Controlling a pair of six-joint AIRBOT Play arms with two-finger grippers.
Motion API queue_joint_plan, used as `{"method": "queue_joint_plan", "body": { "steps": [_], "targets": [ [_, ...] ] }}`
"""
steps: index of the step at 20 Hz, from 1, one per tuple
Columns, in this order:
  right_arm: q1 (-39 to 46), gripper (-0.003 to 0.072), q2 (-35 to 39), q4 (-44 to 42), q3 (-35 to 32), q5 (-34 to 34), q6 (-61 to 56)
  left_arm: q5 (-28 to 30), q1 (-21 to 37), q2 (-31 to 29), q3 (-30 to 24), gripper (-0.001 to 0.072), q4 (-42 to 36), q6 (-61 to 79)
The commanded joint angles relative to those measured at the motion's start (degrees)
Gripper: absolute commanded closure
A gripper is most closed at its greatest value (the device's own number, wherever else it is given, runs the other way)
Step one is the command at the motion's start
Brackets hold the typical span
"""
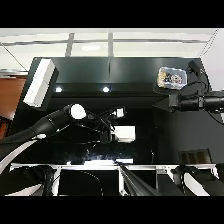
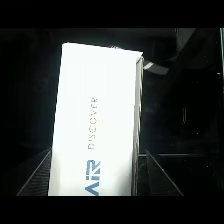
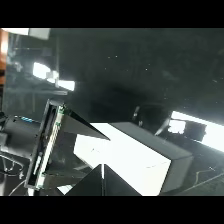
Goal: Fold the box and place the chain.
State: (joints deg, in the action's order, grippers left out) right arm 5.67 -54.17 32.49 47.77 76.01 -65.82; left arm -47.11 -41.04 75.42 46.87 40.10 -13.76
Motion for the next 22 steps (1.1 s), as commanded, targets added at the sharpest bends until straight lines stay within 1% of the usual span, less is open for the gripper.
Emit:
{"method": "queue_joint_plan", "body": {
  "steps": [1, 6, 8, 13, 16, 17, 18, 19, 20, 22],
  "targets": [
    [0.0, 0.0669, 0.0, 1.2, 0.0, -0.1, 0.0, -0.7, -0.2, 0.5, 0.1, 0.0002, 0.0, 0.0],
    [0.0, 0.0669, 0.0, 2.1, 0.0, -1.0, 0.0, -0.5, -0.3, 1.2, 0.1, 0.0001, 0.0, 1.9],
    [0.0, 0.0669, 0.0, 2.1, 0.0, -1.7, 0.0, 1.5, -1.2, 2.4, 0.1, 0.0002, -0.5, 1.9],
    [0.0, 0.0669, 0.0, 2.1, 0.0, -2.1, 0.0, 8.3, -5.9, 7.1, 0.1, 0.0002, -0.5, 1.3],
    [0.0, 0.0669, 0.0, 2.1, 0.0, -2.1, 0.0, 7.9, -6.8, 8.0, 0.1, 0.0007, -0.5, 1.2],
    [0.0, 0.0669, 0.0, 2.1, 0.0, -2.1, 0.0, 7.1, -6.7, 7.9, 0.1, 0.0029, -0.1, -0.8],
    [0.0, 0.0669, 0.0, 2.1, 0.0, -2.1, 0.0, 5.9, -6.3, 7.6, 0.1, 0.0125, 1.4, -3.2],
    [0.0, 0.0668, 0.0, 2.1, 0.0, -2.1, 0.0, 4.3, -5.6, 7.2, 0.1, 0.0362, 4.3, -6.0],
    [0.0, 0.0669, 0.0, 2.1, 0.0, -2.1, 0.0, 2.4, -4.6, 6.4, 0.1, 0.0449, 7.8, -9.7],
    [0.0, 0.0669, 0.0, 2.1, 0.0, -2.0, 0.0, -3.5, -0.7, 3.4, 0.1, 0.045, 16.2, -21.6]
  ]
}}
